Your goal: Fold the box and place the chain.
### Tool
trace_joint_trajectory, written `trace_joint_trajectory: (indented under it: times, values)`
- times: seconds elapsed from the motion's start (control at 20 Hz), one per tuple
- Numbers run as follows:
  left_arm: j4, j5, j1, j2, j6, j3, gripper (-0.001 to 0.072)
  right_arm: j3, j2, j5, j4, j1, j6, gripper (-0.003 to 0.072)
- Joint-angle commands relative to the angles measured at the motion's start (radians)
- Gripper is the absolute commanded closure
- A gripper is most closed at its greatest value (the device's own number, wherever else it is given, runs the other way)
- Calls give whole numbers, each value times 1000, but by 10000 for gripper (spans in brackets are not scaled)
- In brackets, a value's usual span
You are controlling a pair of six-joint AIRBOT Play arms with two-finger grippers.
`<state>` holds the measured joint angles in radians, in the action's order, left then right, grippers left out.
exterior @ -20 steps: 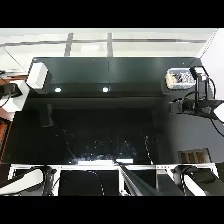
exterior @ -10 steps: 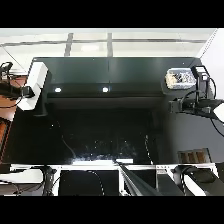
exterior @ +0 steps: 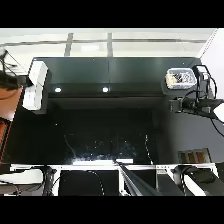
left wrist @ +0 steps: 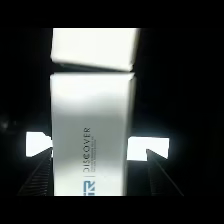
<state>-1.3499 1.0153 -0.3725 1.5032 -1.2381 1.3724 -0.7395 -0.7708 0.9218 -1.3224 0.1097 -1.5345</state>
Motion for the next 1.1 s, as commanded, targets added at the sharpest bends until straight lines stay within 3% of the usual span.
trace_joint_trajectory:
  times: [0.0, 0.05, 0.15, 0.2, 0.3, 0.4, 0.6, 0.7, 0.85, 1.05]
  values:
    - [2, 147, 26, -85, -151, 137, 28, 0, 0, -24, 13, 16, 13, 671]
    - [2, 172, 39, -123, -217, 157, 137, 0, 0, -28, 13, 28, 29, 671]
    - [10, 212, 76, -208, -262, 156, 530, 0, 0, -29, 13, 58, 55, 671]
    - [19, 224, 104, -250, -248, 145, 685, 0, 0, -28, 13, 74, 60, 671]
    - [31, 206, 189, -352, -220, 77, 687, 0, 0, -28, 13, 103, 63, 671]
    - [30, 103, 312, -490, -212, -75, 687, 0, 0, -31, 13, 118, 63, 670]
    - [-83, -293, 592, -799, -180, -613, 687, 59, 0, -128, 4, 118, 63, 671]
    - [-111, -382, 643, -895, -187, -817, 687, 143, 0, -266, -20, 118, 62, 671]
    - [-107, -414, 634, -964, -187, -940, 686, 241, -1, -426, -56, 115, 62, 671]
    - [-77, -346, 631, -969, -187, -945, 685, 245, 0, -359, -60, 115, 62, 670]
